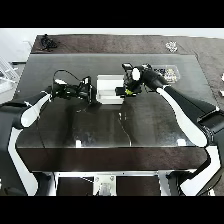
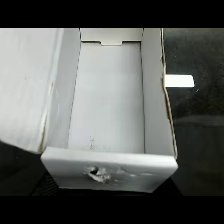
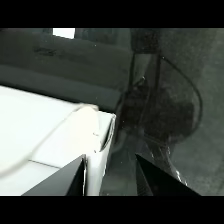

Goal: Fold the box and place the chain.

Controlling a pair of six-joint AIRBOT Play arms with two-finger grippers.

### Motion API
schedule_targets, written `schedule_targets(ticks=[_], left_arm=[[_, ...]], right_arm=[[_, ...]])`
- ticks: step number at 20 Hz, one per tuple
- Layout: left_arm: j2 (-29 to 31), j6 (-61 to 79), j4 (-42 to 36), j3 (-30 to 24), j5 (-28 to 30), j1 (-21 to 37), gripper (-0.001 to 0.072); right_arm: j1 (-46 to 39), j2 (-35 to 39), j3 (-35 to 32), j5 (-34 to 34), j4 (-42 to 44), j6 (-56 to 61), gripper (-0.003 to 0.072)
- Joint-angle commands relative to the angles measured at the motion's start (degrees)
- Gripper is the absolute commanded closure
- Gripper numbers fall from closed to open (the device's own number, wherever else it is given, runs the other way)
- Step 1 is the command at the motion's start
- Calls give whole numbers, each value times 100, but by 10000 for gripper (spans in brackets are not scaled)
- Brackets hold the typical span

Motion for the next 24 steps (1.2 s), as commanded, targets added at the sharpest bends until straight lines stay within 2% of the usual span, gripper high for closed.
schedule_targets(ticks=[1,12,15,16,21,24], left_arm=[[-2,2,20,0,13,4,342],[-2,2,20,0,13,4,342],[-2,2,20,0,15,4,342],[-2,2,20,0,13,4,342],[-2,2,20,0,15,4,342],[-2,2,20,0,13,4,342]], right_arm=[[129,-17,168,195,-251,188,327],[468,-304,396,345,-332,470,340],[468,-363,439,389,-485,601,360],[468,-391,442,411,-503,614,394],[463,-551,466,474,-568,638,399],[455,-557,533,466,-717,802,428]])
